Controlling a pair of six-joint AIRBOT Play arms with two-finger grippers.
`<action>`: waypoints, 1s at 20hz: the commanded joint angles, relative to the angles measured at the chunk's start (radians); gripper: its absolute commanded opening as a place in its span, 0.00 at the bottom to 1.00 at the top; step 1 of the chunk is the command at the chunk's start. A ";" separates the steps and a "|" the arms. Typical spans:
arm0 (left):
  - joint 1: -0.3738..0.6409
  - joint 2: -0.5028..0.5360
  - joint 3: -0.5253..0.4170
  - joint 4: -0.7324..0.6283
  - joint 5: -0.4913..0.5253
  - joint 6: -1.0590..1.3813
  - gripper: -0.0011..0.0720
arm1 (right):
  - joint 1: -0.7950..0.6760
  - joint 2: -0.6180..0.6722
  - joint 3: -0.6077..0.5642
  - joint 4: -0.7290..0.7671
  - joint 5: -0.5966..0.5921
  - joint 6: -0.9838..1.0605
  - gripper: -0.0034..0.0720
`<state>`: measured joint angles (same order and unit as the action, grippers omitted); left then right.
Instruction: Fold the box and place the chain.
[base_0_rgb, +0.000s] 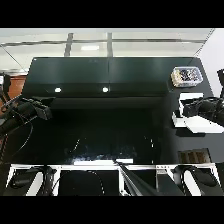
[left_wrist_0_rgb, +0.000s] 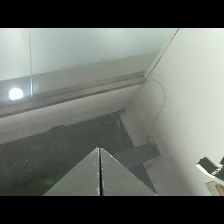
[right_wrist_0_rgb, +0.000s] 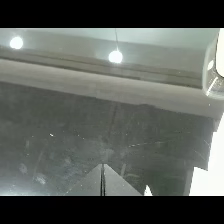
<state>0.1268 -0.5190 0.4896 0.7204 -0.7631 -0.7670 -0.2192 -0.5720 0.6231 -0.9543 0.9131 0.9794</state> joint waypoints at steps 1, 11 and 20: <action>0.000 0.001 0.000 0.000 0.000 0.000 0.05 | 0.001 0.000 0.000 0.000 0.000 0.000 0.06; 0.000 0.001 0.000 0.000 0.000 0.000 0.06 | 0.001 0.000 0.000 0.000 0.000 0.000 0.06; 0.000 0.001 0.000 0.000 0.003 0.000 0.05 | 0.001 0.000 0.000 0.018 -0.007 0.001 0.06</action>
<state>0.1268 -0.5190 0.4896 0.7204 -0.7628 -0.7670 -0.2192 -0.5720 0.6231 -0.9531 0.9123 0.9794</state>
